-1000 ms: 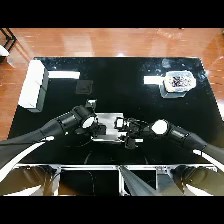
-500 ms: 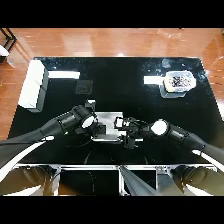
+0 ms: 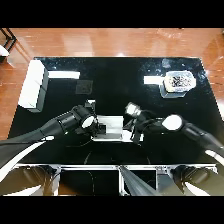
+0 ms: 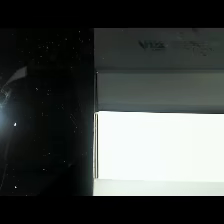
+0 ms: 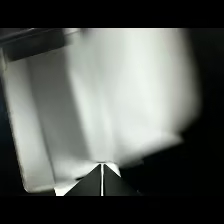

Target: Fold the box and place the chain.

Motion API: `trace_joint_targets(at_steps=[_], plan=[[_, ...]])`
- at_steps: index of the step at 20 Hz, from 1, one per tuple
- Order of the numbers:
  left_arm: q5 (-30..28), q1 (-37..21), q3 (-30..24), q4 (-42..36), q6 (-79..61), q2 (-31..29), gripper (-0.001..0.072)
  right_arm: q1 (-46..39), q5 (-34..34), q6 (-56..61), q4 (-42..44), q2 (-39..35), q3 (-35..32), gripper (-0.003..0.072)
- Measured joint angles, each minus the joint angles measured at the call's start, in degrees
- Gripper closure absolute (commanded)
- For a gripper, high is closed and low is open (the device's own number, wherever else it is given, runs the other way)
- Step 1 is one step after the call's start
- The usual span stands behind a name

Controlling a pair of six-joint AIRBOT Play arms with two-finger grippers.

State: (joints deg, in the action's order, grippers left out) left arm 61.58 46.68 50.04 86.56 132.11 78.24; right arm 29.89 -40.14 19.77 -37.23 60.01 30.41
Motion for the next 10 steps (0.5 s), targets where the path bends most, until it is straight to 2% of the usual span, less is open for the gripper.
trace_joint_targets(at_steps=[5, 10], plan=[[0.0, 0.0, 0.0, 0.0, 0.0, 0.0, 0.0683, -16.0, -10.3, 18.6, -4.4, -7.6, 0.0, 0.0665], [0.0, 0.0, 0.0, 0.0, 0.0, 0.0, 0.0683, -30.8, -15.7, 43.8, -11.1, -8.4, -1.2, 0.0665]])
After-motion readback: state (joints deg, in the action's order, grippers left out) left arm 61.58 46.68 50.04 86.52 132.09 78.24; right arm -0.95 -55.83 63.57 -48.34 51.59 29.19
